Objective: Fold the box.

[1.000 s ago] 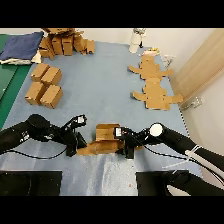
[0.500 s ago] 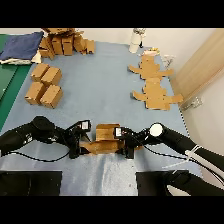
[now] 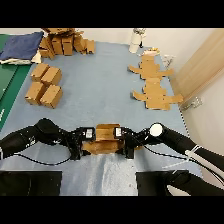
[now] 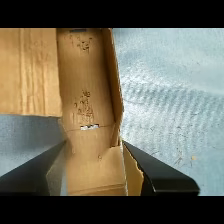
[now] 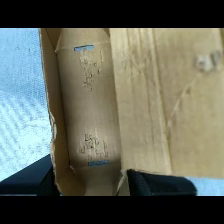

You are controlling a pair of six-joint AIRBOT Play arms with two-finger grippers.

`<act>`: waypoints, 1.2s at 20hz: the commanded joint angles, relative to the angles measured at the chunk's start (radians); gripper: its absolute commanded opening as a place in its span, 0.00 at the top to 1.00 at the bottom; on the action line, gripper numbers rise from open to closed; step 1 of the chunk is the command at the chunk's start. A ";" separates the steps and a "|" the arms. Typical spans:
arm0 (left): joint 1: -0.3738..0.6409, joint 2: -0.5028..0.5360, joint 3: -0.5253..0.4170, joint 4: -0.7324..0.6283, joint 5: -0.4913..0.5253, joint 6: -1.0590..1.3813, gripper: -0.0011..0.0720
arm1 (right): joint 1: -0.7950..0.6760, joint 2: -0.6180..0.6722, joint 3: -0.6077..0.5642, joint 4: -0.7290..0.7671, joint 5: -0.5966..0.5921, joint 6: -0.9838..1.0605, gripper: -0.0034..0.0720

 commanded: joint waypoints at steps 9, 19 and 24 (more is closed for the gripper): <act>-0.023 0.038 0.001 0.012 0.082 -0.104 0.68 | 0.000 -0.001 0.000 0.000 0.000 0.000 0.29; -0.070 0.043 0.001 0.053 0.168 -0.155 0.65 | 0.000 -0.001 0.000 0.000 0.000 0.000 0.29; -0.070 0.080 0.001 0.340 0.210 -0.407 0.65 | 0.000 -0.001 0.000 0.000 0.000 0.000 0.29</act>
